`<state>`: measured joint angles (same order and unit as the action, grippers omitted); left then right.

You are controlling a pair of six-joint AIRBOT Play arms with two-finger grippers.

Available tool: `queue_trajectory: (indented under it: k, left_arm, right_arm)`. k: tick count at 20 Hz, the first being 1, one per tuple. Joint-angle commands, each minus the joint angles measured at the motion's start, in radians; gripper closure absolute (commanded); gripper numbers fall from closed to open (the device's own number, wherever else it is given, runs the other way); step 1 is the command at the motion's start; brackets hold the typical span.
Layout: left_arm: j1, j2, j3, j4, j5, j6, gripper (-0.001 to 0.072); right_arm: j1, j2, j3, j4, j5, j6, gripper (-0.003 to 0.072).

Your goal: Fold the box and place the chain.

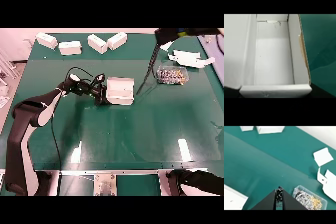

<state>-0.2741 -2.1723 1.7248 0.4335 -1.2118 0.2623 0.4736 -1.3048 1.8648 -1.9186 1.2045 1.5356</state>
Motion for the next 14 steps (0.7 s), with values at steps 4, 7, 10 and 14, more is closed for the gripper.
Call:
queue_trajectory:
  k: [4, 7, 10, 14]
  left_arm:
    - [0.001, 0.000, 0.001, 0.000, -0.001, 0.000, 0.0186]
    - [0.001, 0.000, 0.001, 0.000, -0.001, 0.000, 0.0186]
    - [0.001, 0.000, 0.001, 0.000, -0.001, 0.000, 0.0186]
    - [0.001, 0.000, 0.001, 0.000, -0.001, 0.000, 0.0186]
  right_arm:
    - [0.032, 0.002, -0.142, 0.093, -0.054, 0.031, 0.0680]
    - [0.032, 0.002, -0.215, 0.208, -0.158, 0.029, 0.0680]
    - [0.032, -0.003, -0.297, 0.287, -0.247, 0.026, 0.0680]
    - [0.039, -0.033, -0.380, 0.363, -0.322, 0.022, 0.0680]
